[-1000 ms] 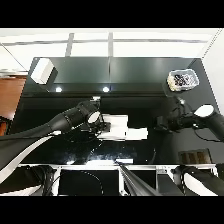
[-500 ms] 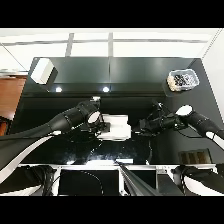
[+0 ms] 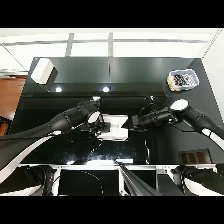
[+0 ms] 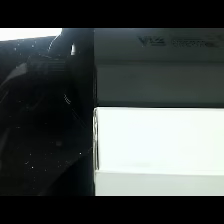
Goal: Fold the box and place the chain.
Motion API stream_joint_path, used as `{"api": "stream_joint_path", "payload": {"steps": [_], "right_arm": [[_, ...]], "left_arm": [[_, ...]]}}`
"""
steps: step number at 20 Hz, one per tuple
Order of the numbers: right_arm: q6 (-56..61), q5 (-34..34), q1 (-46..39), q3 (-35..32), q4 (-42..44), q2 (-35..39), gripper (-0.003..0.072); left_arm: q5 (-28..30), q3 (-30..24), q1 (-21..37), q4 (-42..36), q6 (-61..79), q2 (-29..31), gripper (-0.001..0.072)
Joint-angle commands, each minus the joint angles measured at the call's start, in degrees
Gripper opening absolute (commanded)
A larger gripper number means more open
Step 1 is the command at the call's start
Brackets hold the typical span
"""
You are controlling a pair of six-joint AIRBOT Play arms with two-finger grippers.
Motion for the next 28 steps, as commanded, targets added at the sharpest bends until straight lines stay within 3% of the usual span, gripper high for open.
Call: {"api": "stream_joint_path", "payload": {"steps": [1,8,12,13,16,17,19,20,25,28], "right_arm": [[7.1,-4.7,5.1,2.3,-8.3,0.0,0.053],[16.5,-6.8,7.1,4.9,-17.7,0.0,0.0529],[27.8,-10.0,14.5,8.1,-32.0,0.0,0.0523],[31.7,-10.8,16.7,9.5,-36.7,-0.1,0.0461],[44.0,-10.5,21.3,12.4,-47.7,-0.2,0.0459],[46.4,-10.3,22.4,12.7,-49.2,-0.2,0.0412],[49.3,-9.3,24.0,13.2,-50.2,-0.9,0.0408],[50.4,-8.9,24.6,13.4,-50.9,-1.5,0.0361],[57.9,-5.1,28.1,15.8,-56.4,-5.0,0.0354],[64.0,-1.7,29.1,17.4,-60.4,-6.2,0.0296]], "left_arm": [[0.0,0.0,0.0,0.0,0.0,0.0,0.003],[0.0,0.0,0.0,0.0,0.0,0.0,0.003],[0.0,0.0,0.0,0.0,0.0,0.0,0.003],[0.0,0.0,0.0,0.0,0.0,0.0,0.003],[0.0,0.0,0.0,0.0,0.0,0.0,0.003],[0.0,0.0,0.0,0.0,0.0,0.0,0.0029],[0.0,0.0,0.0,0.0,0.0,0.0,0.003],[0.0,0.0,0.0,0.0,0.0,0.0,0.0029],[0.0,0.0,0.0,0.0,0.0,0.0,0.003],[0.1,0.0,0.0,0.0,0.0,0.0,0.003]]}}
